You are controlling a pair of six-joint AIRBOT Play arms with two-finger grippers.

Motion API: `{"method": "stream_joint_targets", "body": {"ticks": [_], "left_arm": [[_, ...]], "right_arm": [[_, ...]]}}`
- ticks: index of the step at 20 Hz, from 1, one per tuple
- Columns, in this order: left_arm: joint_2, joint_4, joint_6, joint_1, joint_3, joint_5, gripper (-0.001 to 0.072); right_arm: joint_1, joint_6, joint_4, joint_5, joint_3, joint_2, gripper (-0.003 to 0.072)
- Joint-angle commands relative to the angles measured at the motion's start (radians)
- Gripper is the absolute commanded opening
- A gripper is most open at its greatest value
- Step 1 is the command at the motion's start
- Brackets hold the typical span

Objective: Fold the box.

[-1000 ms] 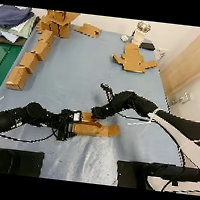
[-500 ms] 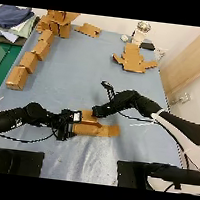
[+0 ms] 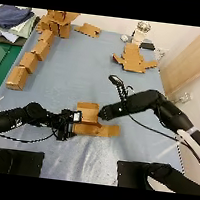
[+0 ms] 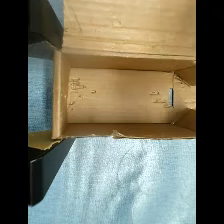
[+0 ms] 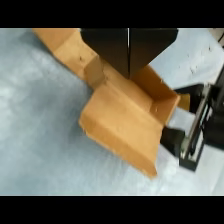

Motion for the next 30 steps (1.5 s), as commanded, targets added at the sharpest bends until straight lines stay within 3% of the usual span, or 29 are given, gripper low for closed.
{"method": "stream_joint_targets", "body": {"ticks": [1, 3, 5, 6, 7, 8, 13, 17, 18, 19, 28, 30], "left_arm": [[0.0, 0.0, 0.0, 0.0, -0.001, 0.0, 0.0389], [0.0, 0.0, 0.0, 0.0, 0.0, 0.0, 0.0389], [0.0, 0.0, 0.0, 0.0, -0.001, 0.0, 0.0389], [0.0, 0.0, 0.0, 0.0, -0.001, 0.0, 0.0389], [0.0, 0.0, 0.0, 0.0, -0.001, 0.0, 0.0389], [0.0, 0.0, 0.0, 0.0, -0.001, 0.0, 0.0389], [0.0, 0.0, 0.0, 0.0, -0.001, 0.0, 0.0389], [0.0, 0.0, 0.0, 0.0, -0.001, 0.0, 0.0389], [0.0, 0.0, 0.0, 0.0, -0.001, 0.0, 0.0389], [0.0, 0.0, 0.0, 0.0, -0.001, 0.0, 0.0389], [0.0, 0.0, 0.0, 0.0, -0.001, 0.0, 0.0389], [0.0, 0.0, 0.0, 0.0, -0.001, 0.0, 0.0389]], "right_arm": [[0.002, -0.042, -0.064, -0.101, -0.121, 0.095, 0.0003], [0.004, -0.161, -0.105, -0.151, -0.196, 0.11, 0.0004], [0.037, -0.232, -0.145, -0.125, -0.224, 0.114, 0.0008], [0.055, -0.257, -0.166, -0.095, -0.224, 0.114, 0.0091], [0.071, -0.294, -0.18, -0.057, -0.224, 0.114, 0.0226], [0.078, -0.339, -0.196, -0.022, -0.224, 0.113, 0.0291], [0.081, -0.378, -0.241, 0.144, -0.224, 0.113, 0.0302], [0.081, -0.378, -0.243, 0.148, -0.224, 0.107, 0.0303], [0.082, -0.385, -0.243, 0.145, -0.224, 0.105, 0.0381], [0.085, -0.426, -0.245, 0.145, -0.224, 0.103, 0.0601], [0.14, -0.697, -0.21, 0.261, -0.224, 0.041, 0.0595], [0.155, -0.711, -0.192, 0.257, -0.224, 0.033, 0.0376]]}}
